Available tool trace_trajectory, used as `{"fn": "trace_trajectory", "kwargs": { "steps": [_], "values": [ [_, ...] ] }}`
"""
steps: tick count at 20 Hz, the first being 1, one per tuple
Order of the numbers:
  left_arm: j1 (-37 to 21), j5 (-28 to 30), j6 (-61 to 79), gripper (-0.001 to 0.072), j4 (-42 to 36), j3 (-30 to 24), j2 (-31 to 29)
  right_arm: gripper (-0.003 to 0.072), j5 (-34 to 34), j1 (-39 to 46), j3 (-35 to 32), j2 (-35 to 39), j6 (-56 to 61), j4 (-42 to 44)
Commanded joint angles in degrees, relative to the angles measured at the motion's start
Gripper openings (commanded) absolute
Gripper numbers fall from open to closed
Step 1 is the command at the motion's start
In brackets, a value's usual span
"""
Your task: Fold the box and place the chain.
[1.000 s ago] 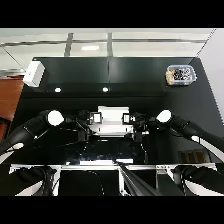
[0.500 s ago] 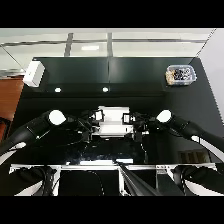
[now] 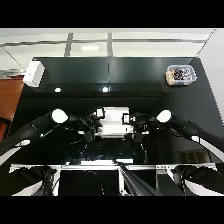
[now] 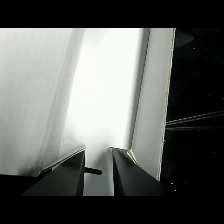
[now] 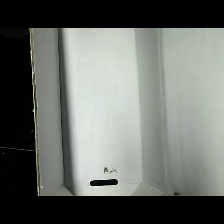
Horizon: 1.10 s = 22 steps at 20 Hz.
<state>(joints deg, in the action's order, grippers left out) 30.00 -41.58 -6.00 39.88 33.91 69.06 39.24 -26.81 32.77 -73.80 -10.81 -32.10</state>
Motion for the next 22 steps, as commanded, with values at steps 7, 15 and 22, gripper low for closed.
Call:
{"fn": "trace_trajectory", "kwargs": {
  "steps": [7,15,22],
  "values": [
    [0.02,-0.20,0.68,0.0379,-1.57,0.04,0.72,0.0445,0.00,0.00,0.04,-0.02,0.09,0.11],
    [-0.02,-0.98,0.04,0.0131,-1.01,0.35,0.50,0.0445,0.00,0.02,0.04,-0.02,0.09,0.11],
    [-2.47,-6.49,-43.69,0.0023,35.91,6.45,-7.06,0.0445,0.00,0.00,0.04,-0.02,0.09,0.11]
  ]
}}
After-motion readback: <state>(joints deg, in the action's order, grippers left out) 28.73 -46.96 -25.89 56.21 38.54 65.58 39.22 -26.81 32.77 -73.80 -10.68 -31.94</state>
